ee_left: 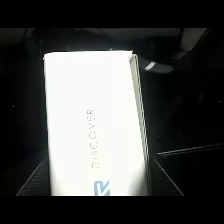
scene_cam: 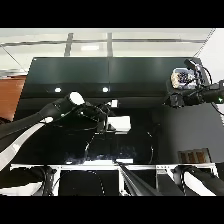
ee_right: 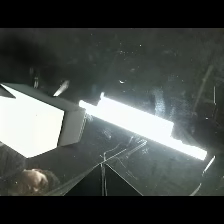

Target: Fold the box and place the chain.

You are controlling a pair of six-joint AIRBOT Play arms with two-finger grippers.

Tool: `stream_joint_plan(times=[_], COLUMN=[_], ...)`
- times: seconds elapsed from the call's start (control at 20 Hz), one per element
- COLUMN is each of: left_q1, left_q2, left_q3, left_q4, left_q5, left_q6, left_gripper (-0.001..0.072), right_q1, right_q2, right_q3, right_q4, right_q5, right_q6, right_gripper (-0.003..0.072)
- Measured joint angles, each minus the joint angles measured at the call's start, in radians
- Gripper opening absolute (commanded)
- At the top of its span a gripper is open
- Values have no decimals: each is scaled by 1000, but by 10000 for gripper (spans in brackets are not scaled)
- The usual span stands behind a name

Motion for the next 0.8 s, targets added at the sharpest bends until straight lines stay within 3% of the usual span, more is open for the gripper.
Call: stream_joint_plan(times=[0.2,0.25,0.3,0.35,0.55,0.8], left_q1=[-64,-76,-85,-89,-37,208], left_q2=[-17,-17,-12,-5,42,66], left_q3=[0,0,0,1,22,89], left_q4=[31,34,37,46,98,193], left_q5=[122,138,156,164,176,285], left_q6=[-30,-55,-86,-112,-223,-465], left_gripper=[711,591,362,258,230,230], right_q1=[0,0,0,0,0,0], right_q2=[0,0,0,0,0,0], right_q3=[0,0,0,0,0,0], right_q4=[0,0,0,0,0,1], right_q5=[-3,-4,-5,-5,-12,-21], right_q6=[0,0,0,0,0,0], right_gripper=[18,18,18,18,18,18])
